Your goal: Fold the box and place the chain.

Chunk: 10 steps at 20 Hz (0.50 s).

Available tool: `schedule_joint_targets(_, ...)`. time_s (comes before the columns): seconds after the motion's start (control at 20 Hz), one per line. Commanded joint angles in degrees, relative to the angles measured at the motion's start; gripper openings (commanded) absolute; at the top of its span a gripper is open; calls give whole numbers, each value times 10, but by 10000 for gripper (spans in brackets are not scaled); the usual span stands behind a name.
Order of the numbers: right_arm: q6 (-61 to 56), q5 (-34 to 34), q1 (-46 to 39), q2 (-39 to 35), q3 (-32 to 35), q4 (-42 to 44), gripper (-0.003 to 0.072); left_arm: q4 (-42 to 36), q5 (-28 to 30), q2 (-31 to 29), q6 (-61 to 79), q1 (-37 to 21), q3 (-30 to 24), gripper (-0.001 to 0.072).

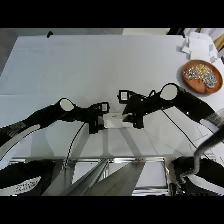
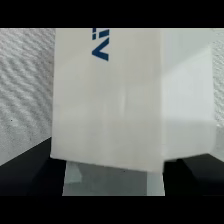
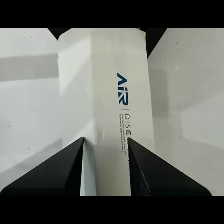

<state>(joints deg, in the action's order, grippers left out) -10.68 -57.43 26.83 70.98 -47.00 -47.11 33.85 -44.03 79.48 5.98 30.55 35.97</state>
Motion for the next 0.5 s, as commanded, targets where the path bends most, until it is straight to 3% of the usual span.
schedule_joint_targets(0.0, 0, 15, 0, -1, 6, -12, 217, 1, 0, 0, 2, 0, 0, 9)
schedule_joint_targets(0.1, 0, 15, 0, -1, 6, -11, 205, 1, 0, 0, 2, 0, 0, 9)
schedule_joint_targets(0.15, 0, 15, 0, -1, 6, -11, 156, 1, 0, 0, 2, 0, 0, 9)
schedule_joint_targets(0.45, 0, 14, 0, -2, 6, -9, 156, 1, 0, 0, 2, 0, 0, 9)
